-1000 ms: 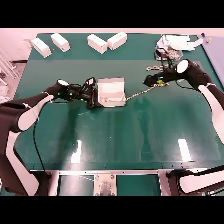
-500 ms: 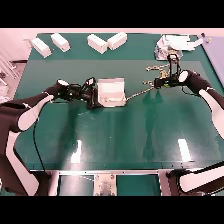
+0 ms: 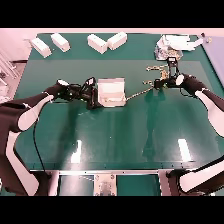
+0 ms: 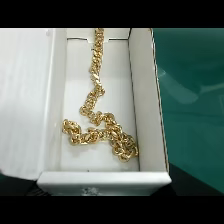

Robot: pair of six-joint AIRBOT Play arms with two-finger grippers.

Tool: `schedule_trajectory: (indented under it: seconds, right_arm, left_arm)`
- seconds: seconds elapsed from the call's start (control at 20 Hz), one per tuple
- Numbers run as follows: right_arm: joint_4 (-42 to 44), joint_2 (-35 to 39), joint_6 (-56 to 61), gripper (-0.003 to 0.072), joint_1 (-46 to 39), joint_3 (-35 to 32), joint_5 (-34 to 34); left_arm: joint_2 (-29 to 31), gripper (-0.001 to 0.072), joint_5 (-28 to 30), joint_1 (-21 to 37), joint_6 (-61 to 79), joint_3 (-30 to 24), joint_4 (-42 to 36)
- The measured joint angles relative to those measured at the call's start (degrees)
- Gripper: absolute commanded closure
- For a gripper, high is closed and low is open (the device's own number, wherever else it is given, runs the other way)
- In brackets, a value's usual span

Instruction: Fold the box and place the chain.

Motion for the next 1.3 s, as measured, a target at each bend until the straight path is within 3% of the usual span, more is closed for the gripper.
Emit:
schedule_trajectory:
  seconds: [0.25, 0.3, 0.45, 0.5, 0.95, 1.0, 1.05, 1.1, 1.3]
  right_arm:
    - [0.37, -1.14, 1.07, 0.0077, 0.00, 0.02, -1.29]
    - [0.81, -1.31, 1.18, 0.0158, 0.00, 0.02, -1.38]
    - [2.29, -1.90, 1.46, 0.0656, 0.00, 0.07, -1.16]
    - [2.75, -1.99, 1.62, 0.0677, 0.15, 0.07, -0.61]
    - [3.41, -0.57, 1.60, 0.0678, 0.66, -0.22, 2.23]
    - [3.30, 0.15, 1.55, 0.0636, 0.68, -0.22, 2.69]
    - [3.15, 0.81, 1.55, 0.0350, 0.68, -0.22, 3.41]
    - [3.10, 1.49, 1.53, 0.0160, 0.61, -0.17, 2.71]
    - [3.30, 2.71, 1.49, 0.0191, 0.33, -0.09, 1.60]
  left_arm:
    - [0.00, 0.0176, -0.02, 0.00, 0.00, 0.00, 0.00]
    - [0.00, 0.0176, 0.00, 0.00, 0.00, 0.02, 0.00]
    - [0.00, 0.0176, -0.02, 0.00, 0.00, 0.00, 0.00]
    - [0.00, 0.0176, -0.02, 0.00, 0.00, 0.00, 0.00]
    - [0.00, 0.0176, -0.02, 0.00, 0.00, 0.00, 0.00]
    - [0.00, 0.0176, -0.02, 0.00, 0.00, 0.00, 0.00]
    - [0.00, 0.0176, -0.02, 0.00, 0.00, 0.00, 0.00]
    - [0.00, 0.0176, -0.02, 0.00, 0.00, 0.02, 0.00]
    - [0.00, 0.0176, -0.02, 0.00, 0.00, 0.02, 0.00]
